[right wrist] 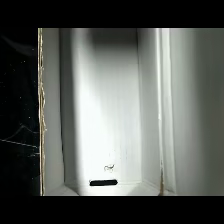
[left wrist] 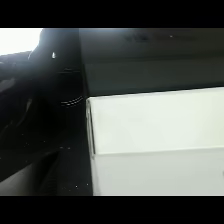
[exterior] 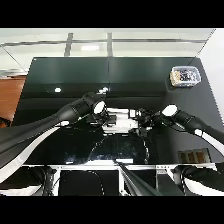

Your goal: Fold the box and place the chain.

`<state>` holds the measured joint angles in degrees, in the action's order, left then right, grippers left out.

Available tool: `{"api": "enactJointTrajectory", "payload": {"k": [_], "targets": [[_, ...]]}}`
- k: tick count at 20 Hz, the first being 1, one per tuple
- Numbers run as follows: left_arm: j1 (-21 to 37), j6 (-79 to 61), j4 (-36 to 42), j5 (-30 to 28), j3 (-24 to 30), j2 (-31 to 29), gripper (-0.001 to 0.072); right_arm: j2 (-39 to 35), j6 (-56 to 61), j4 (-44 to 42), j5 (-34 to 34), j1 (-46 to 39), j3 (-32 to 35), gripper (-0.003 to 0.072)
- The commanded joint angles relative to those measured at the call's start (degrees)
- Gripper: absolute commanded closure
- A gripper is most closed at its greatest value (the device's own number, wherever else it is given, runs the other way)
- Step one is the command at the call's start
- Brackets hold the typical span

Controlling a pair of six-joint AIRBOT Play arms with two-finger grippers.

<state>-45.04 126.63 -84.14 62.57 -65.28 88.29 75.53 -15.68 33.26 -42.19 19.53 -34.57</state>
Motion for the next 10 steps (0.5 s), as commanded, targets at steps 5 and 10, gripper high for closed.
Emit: {"api": "enactJointTrajectory", "payload": {"k": [5,10], "targets": [[-0.13,1.42,-1.09,-0.57,-0.09,0.11,0.0438,-0.02,0.02,0.00,-0.02,0.00,-0.07,0.0589],[-0.66,1.55,-1.09,-0.55,-0.13,0.87,0.0438,-0.02,0.02,-0.02,0.02,0.00,-0.07,0.0589]]}}
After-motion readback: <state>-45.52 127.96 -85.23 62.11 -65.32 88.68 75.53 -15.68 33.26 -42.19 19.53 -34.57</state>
